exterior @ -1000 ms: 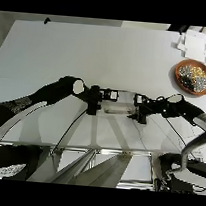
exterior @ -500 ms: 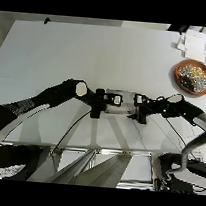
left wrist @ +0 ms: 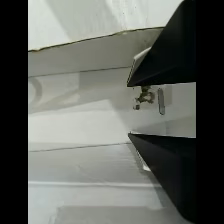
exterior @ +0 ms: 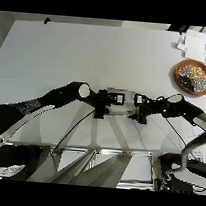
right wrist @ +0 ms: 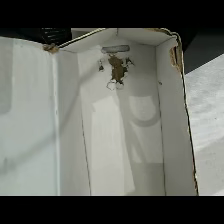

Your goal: Fold the box and place the chain.

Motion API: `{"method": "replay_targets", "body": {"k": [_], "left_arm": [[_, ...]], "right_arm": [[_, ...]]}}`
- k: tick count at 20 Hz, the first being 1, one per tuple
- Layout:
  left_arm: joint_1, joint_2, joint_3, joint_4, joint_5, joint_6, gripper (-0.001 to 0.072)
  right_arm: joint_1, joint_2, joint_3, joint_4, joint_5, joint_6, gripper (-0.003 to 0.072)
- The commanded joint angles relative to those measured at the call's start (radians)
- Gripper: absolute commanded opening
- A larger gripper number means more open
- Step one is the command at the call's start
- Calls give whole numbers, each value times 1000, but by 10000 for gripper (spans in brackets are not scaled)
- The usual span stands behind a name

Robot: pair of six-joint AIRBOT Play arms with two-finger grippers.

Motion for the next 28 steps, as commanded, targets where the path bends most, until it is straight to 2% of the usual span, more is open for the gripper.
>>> {"method": "replay_targets", "body": {"k": [1, 2, 9, 12, 15, 18, 20, 24, 28], "left_arm": [[1, 6, 0, 3, -51, -35, 160], [7, 19, 0, 31, -79, -80, 11], [122, 197, 0, 257, -221, -715, -1], [183, 274, -10, 286, -251, -863, -1], [247, 325, -71, 285, -246, -963, -1], [284, 325, -170, 270, -231, -1027, 0], [281, 304, -210, 206, -196, -1030, 0], [277, 221, -216, 10, -104, -1029, 0], [252, 171, -216, 8, -67, -1030, 0]], "right_arm": [[0, 0, 0, 1, 0, 0, 415], [0, 0, 0, 0, 0, 0, 415], [0, 0, 0, 0, 0, 0, 415], [0, 0, 0, 0, 0, 0, 415], [0, 0, 0, 0, 1, 0, 415], [0, 0, 0, 1, 0, 0, 415], [0, 0, 0, 1, 0, 0, 415], [0, 0, 0, 1, 0, 0, 415], [0, 0, 0, 1, 0, 0, 415]]}}
